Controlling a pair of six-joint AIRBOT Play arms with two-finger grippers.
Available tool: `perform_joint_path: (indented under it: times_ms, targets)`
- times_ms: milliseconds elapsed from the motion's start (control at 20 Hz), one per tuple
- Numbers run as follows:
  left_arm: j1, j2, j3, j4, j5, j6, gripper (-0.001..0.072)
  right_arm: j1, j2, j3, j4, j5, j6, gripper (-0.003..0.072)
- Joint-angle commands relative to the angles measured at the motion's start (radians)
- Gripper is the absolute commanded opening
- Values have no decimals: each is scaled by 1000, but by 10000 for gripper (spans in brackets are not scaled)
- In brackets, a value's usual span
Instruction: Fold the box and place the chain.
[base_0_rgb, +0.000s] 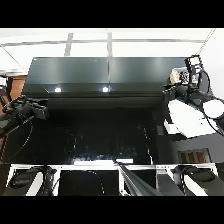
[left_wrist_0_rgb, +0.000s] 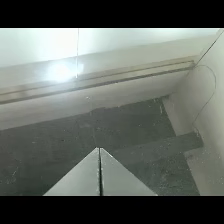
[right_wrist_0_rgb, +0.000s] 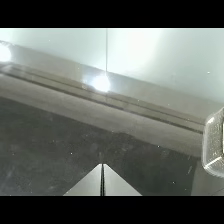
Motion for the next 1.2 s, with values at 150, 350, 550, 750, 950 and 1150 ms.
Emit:
perform_joint_path:
  times_ms: [150, 350, 550, 750, 950, 1150]
  targets:
    - [0, 0, 0, 0, 0, 0, 30, 0, 0, 0, 0, 0, 0, 20]
    - [0, 0, 0, 0, 0, 0, 30, 0, 0, 0, 0, 0, 0, 20]
    - [-1, 0, 0, -17, 8, 1, 30, 0, 0, 0, 0, 0, 0, 20]
    - [-1, -5, 0, -26, 64, 1, 30, 0, 0, 0, 74, -45, 0, 20]
    - [-2, -69, -14, -130, 114, 1, 34, 1, -5, 0, 232, -78, 0, 20]
    - [-84, -245, 16, -203, 60, 76, 714, 5, -86, 0, 252, -94, 1, 699]
